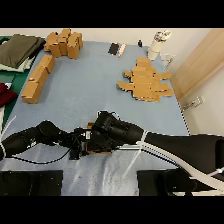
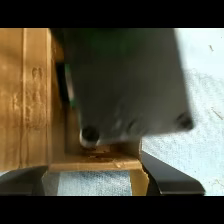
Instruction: Fold the box.
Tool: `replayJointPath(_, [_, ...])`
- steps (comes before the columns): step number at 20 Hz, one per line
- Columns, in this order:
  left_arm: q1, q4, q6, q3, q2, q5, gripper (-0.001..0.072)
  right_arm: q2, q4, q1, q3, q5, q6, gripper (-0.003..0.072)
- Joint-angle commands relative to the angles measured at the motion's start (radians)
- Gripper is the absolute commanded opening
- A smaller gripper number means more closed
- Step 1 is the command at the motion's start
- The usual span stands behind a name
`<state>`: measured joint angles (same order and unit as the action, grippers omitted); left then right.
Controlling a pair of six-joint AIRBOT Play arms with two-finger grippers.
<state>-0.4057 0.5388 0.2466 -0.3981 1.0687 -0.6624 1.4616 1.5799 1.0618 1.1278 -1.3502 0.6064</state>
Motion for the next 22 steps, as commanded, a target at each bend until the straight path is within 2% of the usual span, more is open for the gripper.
replayJointPath(1, [0.000,0.000,0.000,0.000,-0.001,0.000,0.0446,-0.067,-0.027,0.000,0.003,-0.068,-0.016,0.0531])
replayJointPath(5, [0.000,0.000,-0.001,0.000,-0.001,0.000,0.0446,-0.172,-0.140,-0.016,0.003,-0.228,-0.041,0.0495])
replayJointPath(6, [0.000,0.000,-0.001,0.000,-0.001,0.000,0.0446,-0.198,-0.169,-0.028,0.003,-0.245,-0.038,0.0409])
replayJointPath(9, [0.000,0.000,-0.001,0.000,-0.001,0.000,0.0446,-0.274,-0.235,-0.092,-0.001,-0.244,-0.017,0.0402])
replayJointPath(11, [0.000,0.000,-0.001,0.000,-0.001,0.000,0.0446,-0.292,-0.251,-0.195,-0.029,-0.232,0.069,0.0259])
replayJointPath(12, [0.000,0.000,-0.001,0.000,-0.001,0.000,0.0446,-0.289,-0.215,-0.282,-0.062,-0.175,0.142,0.0137])
replayJointPath(13, [0.000,0.000,-0.001,0.000,-0.001,0.000,0.0446,-0.281,-0.146,-0.371,-0.100,-0.073,0.214,0.0029])
replayJointPath(15, [0.000,-0.001,-0.001,0.000,-0.001,0.000,0.0446,-0.243,0.113,-0.534,-0.162,0.220,0.492,0.0005])
replayJointPath(16, [0.000,0.000,-0.001,0.000,-0.001,0.000,0.0446,-0.208,0.304,-0.592,-0.174,0.340,0.687,0.0005])
replayJointPath(17, [0.000,0.000,0.000,0.000,-0.001,0.000,0.0446,-0.168,0.486,-0.623,-0.174,0.397,0.868,0.0005])
replayJointPath(18, [0.000,0.000,-0.001,0.000,-0.001,0.000,0.0446,-0.122,0.665,-0.640,-0.173,0.414,1.041,0.0005])
replayJointPath(20, [0.000,0.000,-0.001,0.000,-0.001,0.001,0.0446,-0.040,0.901,-0.639,-0.171,0.337,1.303,0.0004])
replayJointPath(22, [0.000,0.000,-0.001,0.000,-0.001,0.000,0.0446,-0.008,0.930,-0.624,-0.172,0.267,1.440,0.0003])
